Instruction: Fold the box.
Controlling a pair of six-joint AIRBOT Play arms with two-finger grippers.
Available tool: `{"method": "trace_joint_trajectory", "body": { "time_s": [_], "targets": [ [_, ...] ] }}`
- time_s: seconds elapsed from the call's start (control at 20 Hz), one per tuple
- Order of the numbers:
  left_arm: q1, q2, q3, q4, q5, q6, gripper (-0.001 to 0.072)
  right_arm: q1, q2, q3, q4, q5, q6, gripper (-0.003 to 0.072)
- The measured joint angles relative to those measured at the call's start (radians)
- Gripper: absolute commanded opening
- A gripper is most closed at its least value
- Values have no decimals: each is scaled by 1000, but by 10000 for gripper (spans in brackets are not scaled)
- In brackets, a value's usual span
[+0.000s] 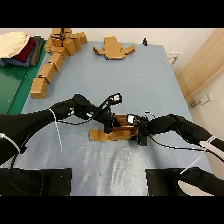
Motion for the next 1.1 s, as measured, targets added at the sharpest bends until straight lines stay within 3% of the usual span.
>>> {"method": "trace_joint_trajectory", "body": {
  "time_s": [0.1, 0.15, 0.25, 0.45, 0.55, 0.65, 0.8, 0.9, 1.1],
  "targets": [
    [0, 0, 0, 0, 1, 0, 12, 0, 0, 0, 0, -1, -1, 563],
    [0, 0, 0, 0, 1, 0, 12, 0, 3, 0, -1, -1, 0, 683],
    [0, 0, 0, -2, 5, 0, 12, 0, 18, 0, -4, -11, 0, 711],
    [0, 0, 0, -2, 3, 0, 12, -2, 61, 0, -10, -29, 1, 708],
    [0, 0, 0, -2, 4, 0, 12, -2, 78, 0, -13, -26, 1, 647],
    [0, 0, 0, -2, 4, 0, 12, -2, 84, 0, -20, -11, 1, 647],
    [0, 0, 0, -2, 3, 0, 12, -2, 69, 0, -28, 3, 1, 638],
    [0, 0, 0, -2, 3, 0, 12, -2, 48, 0, -31, 10, 1, 583],
    [0, 0, 0, -1, 2, 0, 12, -2, 17, 0, -31, 15, 1, 581]
  ]
}}
